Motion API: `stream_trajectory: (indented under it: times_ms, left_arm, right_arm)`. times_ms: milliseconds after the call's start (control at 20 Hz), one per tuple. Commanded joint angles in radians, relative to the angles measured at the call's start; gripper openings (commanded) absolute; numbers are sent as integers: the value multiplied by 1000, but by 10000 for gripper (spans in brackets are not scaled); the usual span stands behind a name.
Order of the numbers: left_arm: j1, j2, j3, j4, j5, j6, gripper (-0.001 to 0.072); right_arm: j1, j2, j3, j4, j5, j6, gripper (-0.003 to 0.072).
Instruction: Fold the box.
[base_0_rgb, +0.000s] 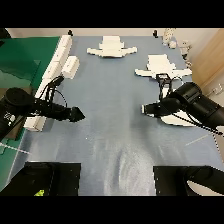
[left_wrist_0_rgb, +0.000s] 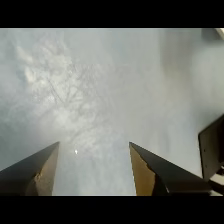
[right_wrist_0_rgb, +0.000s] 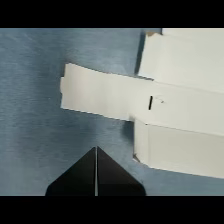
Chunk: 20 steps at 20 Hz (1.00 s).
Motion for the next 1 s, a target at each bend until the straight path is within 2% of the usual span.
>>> stream_trajectory:
  times_ms: [0,50,150,300,350,400,500,650,750,950]
  left_arm:
    - [0,1,0,-26,76,6,689]
    - [0,1,0,-37,82,4,689]
    - [0,1,0,-60,106,3,690]
    - [0,0,0,-107,113,3,689]
    - [0,1,0,-129,113,3,689]
    - [0,1,0,-146,113,3,689]
    - [0,1,0,-168,113,3,689]
    - [0,1,0,-203,116,3,690]
    - [0,1,0,-226,128,3,689]
    - [0,1,0,-237,138,3,689]
  right_arm:
    - [-15,0,10,51,32,50,147]
    - [-56,-1,34,5,-21,76,251]
    - [-213,-2,105,-47,-154,48,250]
    - [-571,-23,183,-18,-243,-166,262]
    - [-712,-44,196,5,-246,-239,367]
    - [-841,-74,204,41,-246,-315,371]
    - [-1093,-161,210,160,-235,-455,371]
    - [-1386,-341,237,538,-266,-802,371]
    - [-1495,-449,296,690,-294,-859,371]
    - [-1540,-592,476,716,-401,-917,371]
